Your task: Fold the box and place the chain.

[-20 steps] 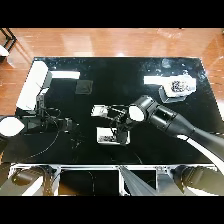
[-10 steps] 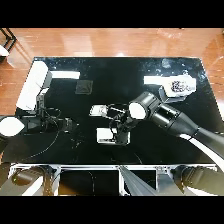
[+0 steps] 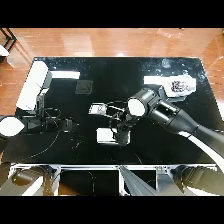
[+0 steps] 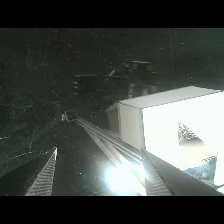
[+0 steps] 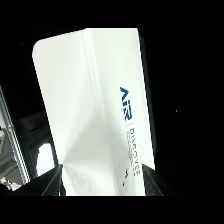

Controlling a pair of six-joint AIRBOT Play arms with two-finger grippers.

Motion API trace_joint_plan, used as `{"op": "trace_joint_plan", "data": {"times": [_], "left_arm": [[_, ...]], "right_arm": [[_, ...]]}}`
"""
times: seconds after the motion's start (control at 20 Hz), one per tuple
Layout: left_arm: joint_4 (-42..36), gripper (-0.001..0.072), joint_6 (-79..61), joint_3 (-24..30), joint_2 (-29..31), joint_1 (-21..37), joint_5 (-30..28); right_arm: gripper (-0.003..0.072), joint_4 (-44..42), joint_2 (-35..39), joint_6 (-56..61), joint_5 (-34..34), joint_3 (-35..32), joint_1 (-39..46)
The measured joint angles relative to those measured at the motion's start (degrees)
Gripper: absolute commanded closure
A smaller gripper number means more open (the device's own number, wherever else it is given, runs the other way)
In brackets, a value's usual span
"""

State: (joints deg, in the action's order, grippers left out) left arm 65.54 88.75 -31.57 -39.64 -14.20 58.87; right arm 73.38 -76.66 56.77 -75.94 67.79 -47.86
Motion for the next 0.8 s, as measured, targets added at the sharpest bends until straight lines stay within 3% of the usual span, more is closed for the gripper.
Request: {"op": "trace_joint_plan", "data": {"times": [0.15,0.2,0.3,0.35,0.8], "left_arm": [[0.00,0.0084,0.00,0.00,0.00,0.00,0.02],[0.00,0.0083,-0.02,0.00,0.00,0.00,0.02],[-0.02,0.0084,-0.02,0.00,0.00,0.00,0.04],[0.00,0.0084,0.00,0.00,0.00,0.00,0.04],[0.17,0.0084,-0.02,0.00,0.00,0.00,0.02]], "right_arm": [[0.0145,0.37,-1.03,0.00,0.37,-0.59,0.00],[0.0275,0.42,-1.29,0.00,0.57,-0.70,0.00],[0.0284,0.57,-1.68,0.00,1.22,-0.83,0.00],[0.0381,0.59,-1.77,0.00,1.49,-0.85,0.00],[0.0396,0.70,-2.03,-0.02,1.97,-0.96,0.00]]}}
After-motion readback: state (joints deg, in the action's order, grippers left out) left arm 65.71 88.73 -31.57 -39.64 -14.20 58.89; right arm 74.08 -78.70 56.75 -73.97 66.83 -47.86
